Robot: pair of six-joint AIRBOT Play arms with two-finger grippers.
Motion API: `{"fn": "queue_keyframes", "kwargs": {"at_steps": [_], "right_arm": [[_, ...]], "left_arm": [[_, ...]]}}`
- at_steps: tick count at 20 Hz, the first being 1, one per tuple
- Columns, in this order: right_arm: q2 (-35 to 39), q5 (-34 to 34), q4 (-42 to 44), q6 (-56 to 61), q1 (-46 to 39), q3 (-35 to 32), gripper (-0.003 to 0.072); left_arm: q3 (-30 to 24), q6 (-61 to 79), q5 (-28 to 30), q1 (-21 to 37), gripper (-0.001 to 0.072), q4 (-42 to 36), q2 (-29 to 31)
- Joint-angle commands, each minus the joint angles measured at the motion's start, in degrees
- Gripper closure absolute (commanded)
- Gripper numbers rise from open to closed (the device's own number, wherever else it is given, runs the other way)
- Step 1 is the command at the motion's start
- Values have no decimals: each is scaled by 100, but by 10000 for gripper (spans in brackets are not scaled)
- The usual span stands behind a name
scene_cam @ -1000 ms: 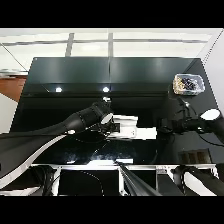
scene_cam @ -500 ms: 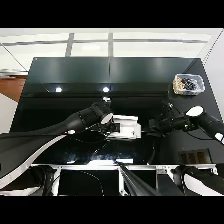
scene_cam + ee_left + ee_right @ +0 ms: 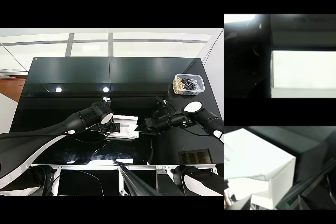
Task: Fold the box and place the chain.
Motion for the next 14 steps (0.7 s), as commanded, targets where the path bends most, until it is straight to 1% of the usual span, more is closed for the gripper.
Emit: {"fn": "queue_keyframes", "kwargs": {"at_steps": [1,2,3,4,6,9,14], "right_arm": [[0,-645,61,289,570,22,101],[0,-824,59,363,739,24,102],[0,-968,0,476,896,46,122],[0,-1075,-87,625,1025,83,157],[0,-1272,-481,1134,1305,216,157],[0,-1624,-1370,2293,1816,466,157],[-2,-1661,-3045,3851,2527,892,157]], "left_arm": [[4,0,0,2,679,0,-2],[4,0,0,2,679,0,-2],[4,0,0,2,678,0,-2],[4,0,2,2,679,0,-2],[4,0,2,2,679,0,-2],[4,0,2,2,678,0,-2],[4,0,2,2,679,0,-7]]}}
